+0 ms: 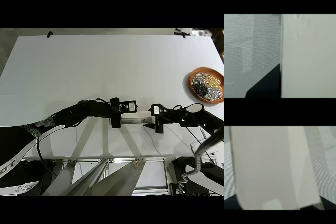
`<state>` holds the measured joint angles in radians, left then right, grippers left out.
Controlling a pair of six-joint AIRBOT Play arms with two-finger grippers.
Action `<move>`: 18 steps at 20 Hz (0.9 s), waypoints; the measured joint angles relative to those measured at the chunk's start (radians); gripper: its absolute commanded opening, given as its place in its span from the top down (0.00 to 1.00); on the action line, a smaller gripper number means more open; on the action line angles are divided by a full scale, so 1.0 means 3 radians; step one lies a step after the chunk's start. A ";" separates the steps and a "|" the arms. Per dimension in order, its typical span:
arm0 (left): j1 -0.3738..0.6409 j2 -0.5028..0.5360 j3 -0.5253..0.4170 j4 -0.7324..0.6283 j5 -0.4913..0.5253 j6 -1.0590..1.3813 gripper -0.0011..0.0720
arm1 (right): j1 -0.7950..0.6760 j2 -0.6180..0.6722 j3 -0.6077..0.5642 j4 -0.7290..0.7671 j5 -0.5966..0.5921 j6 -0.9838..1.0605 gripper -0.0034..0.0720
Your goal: Fold the box and place the chain.
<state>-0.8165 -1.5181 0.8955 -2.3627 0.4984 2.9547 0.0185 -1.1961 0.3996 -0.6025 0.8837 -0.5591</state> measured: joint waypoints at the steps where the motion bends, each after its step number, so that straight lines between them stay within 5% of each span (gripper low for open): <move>1: 0.0000 0.0000 0.0000 0.0000 0.0000 0.0000 0.97 | 0.0014 0.0000 0.0001 -0.0013 -0.0009 0.0000 0.39; 18: 0.0000 0.0000 0.0000 -0.0001 -0.0005 -0.0001 0.97 | 0.0052 0.0000 -0.0001 -0.0076 -0.0122 0.0014 0.38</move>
